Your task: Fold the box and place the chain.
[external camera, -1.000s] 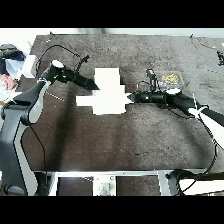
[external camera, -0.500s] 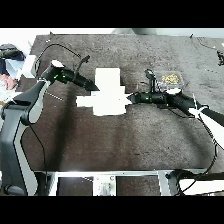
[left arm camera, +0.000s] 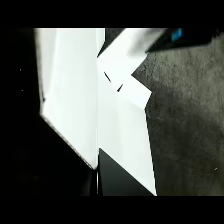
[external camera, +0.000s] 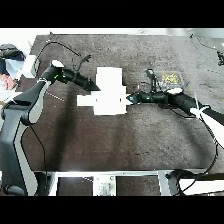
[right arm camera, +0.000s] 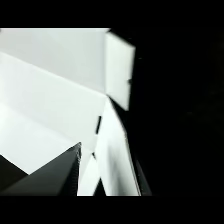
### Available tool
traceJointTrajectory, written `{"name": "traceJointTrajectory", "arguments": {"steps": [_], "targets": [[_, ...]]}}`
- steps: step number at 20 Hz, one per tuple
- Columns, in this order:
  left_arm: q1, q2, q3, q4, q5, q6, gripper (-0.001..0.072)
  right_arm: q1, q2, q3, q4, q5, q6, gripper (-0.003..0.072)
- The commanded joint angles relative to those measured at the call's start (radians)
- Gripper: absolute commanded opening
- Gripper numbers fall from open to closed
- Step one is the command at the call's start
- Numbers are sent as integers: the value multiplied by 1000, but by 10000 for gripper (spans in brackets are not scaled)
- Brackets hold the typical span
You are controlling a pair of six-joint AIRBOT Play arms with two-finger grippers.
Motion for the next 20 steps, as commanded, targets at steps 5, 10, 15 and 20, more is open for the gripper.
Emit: {"name": "traceJointTrajectory", "arguments": {"steps": [5,10,15,20], "targets": [[1,0,1,0,27,419,8,-159,34,0,10,1,7,337],[1,0,-9,-4,99,548,7,-190,34,0,10,-32,6,337],[1,0,-135,-82,193,666,7,-190,34,0,8,-69,1,337],[1,-1,-167,-29,233,676,8,-189,34,0,9,-68,-95,338]]}}
